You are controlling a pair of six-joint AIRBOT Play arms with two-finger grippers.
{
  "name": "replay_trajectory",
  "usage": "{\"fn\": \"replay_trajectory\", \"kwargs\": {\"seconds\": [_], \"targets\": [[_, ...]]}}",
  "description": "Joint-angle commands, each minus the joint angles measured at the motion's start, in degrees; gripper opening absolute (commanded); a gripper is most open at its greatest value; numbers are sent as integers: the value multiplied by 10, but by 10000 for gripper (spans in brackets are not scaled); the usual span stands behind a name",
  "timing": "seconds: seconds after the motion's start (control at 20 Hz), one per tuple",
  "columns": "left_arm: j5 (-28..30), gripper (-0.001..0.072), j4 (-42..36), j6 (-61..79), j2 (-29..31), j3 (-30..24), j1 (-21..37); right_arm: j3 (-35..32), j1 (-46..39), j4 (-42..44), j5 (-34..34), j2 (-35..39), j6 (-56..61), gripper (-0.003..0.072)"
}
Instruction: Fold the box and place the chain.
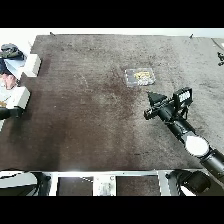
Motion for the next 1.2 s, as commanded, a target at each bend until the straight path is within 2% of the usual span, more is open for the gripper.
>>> {"fn": "replay_trajectory", "kwargs": {"seconds": [0.0,0.05,0.3,0.55,0.65,1.0,1.15], "targets": [[14,560,8,1,-5,0,1,0,0,0,0,0,0,-14],[28,609,8,0,-5,0,1,0,0,0,0,0,0,-14],[29,610,9,0,13,0,1,0,0,0,0,0,0,-14],[-33,610,8,-21,89,0,1,0,0,0,0,0,0,-14],[-41,610,8,-28,123,0,1,0,0,0,-2,0,0,-14],[-53,609,7,-65,155,6,1,0,0,0,-5,0,0,-14],[-100,604,-22,-64,180,29,1,0,-1,0,-21,0,0,-14]]}}
